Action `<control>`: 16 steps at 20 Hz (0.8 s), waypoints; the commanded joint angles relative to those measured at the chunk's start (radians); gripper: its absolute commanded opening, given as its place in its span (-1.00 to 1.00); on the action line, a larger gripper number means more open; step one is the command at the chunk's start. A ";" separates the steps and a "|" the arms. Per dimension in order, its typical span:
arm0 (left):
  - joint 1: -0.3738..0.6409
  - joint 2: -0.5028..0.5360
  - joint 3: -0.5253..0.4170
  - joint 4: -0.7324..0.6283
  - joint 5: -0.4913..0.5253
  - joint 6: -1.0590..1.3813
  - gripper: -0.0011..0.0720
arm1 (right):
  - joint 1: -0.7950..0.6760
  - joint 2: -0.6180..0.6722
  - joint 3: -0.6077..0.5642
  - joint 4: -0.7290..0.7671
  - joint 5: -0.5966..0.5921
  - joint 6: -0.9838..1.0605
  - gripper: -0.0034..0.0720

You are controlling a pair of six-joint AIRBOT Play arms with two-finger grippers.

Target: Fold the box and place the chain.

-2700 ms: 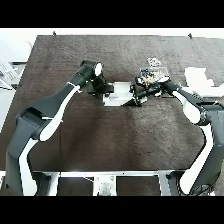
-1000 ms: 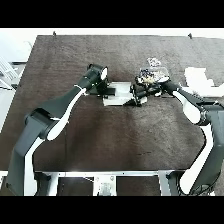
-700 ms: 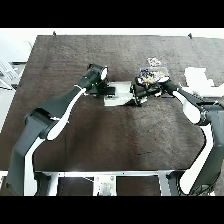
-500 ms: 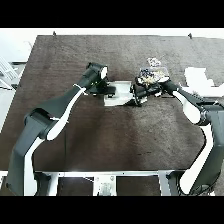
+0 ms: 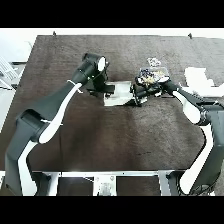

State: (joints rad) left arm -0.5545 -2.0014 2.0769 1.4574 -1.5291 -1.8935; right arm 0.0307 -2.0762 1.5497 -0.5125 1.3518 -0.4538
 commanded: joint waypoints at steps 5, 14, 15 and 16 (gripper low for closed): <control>0.188 0.116 -0.017 -0.336 -0.073 0.698 0.60 | 0.001 0.000 0.000 0.000 0.000 0.001 0.60; 0.359 0.113 -0.288 -0.595 0.160 1.694 0.67 | 0.001 0.000 0.000 0.000 0.000 0.001 0.60; 0.359 0.113 -0.319 -0.602 0.197 1.725 1.00 | 0.001 0.000 0.000 0.000 0.000 0.001 0.60; 0.359 0.113 -0.349 -0.612 0.236 1.785 1.00 | 0.001 0.000 0.000 0.000 0.000 0.001 0.60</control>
State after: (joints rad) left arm -0.2108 -1.8896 1.8099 0.9287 -1.3960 -0.3508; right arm 0.0307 -2.0762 1.5497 -0.5125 1.3518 -0.4530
